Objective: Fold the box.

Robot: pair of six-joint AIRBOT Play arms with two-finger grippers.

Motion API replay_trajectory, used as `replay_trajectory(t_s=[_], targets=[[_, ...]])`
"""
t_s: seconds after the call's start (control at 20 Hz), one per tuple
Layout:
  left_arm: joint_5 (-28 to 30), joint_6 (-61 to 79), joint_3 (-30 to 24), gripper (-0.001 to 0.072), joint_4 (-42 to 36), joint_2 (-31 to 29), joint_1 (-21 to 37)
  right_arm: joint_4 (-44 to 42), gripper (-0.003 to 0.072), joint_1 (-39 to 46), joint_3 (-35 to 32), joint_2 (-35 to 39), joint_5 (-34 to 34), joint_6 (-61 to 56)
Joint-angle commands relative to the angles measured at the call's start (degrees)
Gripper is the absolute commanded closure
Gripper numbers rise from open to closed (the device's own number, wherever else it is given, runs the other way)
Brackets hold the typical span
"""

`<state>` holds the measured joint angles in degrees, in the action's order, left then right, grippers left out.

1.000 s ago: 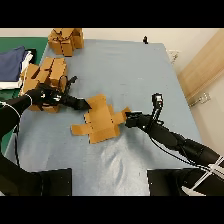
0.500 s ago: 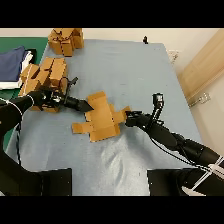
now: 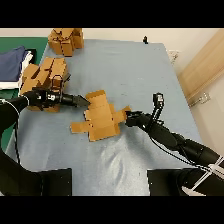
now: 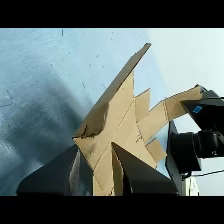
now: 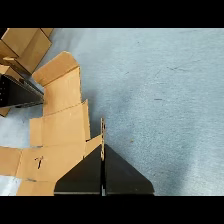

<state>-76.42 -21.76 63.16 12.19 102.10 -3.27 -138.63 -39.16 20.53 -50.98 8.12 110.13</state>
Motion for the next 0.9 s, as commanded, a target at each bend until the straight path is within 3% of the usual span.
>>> replay_trajectory(t_s=[0.0, 0.25, 0.35, 0.8, 0.85], targets=[[-0.22, 1.01, -0.02, 0.0429, -0.26, 0.02, -0.81, -0.02, 0.0683, 0.02, 0.00, 0.04, 0.07, 0.00], [-0.26, 1.01, -0.02, 0.0430, -0.13, 0.02, -0.94, -0.02, 0.0683, 0.02, 0.00, 0.04, 0.07, 0.00], [-0.28, 2.05, -0.02, 0.0652, -0.09, 0.02, -0.94, -0.02, 0.0683, 0.02, -0.02, 0.04, 0.04, 0.00], [-0.31, 2.91, 0.00, 0.0647, -0.13, 0.02, -1.03, -0.04, 0.0683, 0.02, -0.02, 0.04, 0.02, -0.17], [-0.22, 2.91, 0.00, 0.0530, -0.17, 0.02, -1.03, -0.04, 0.0683, 0.02, -0.02, 0.04, 0.02, -0.17]])
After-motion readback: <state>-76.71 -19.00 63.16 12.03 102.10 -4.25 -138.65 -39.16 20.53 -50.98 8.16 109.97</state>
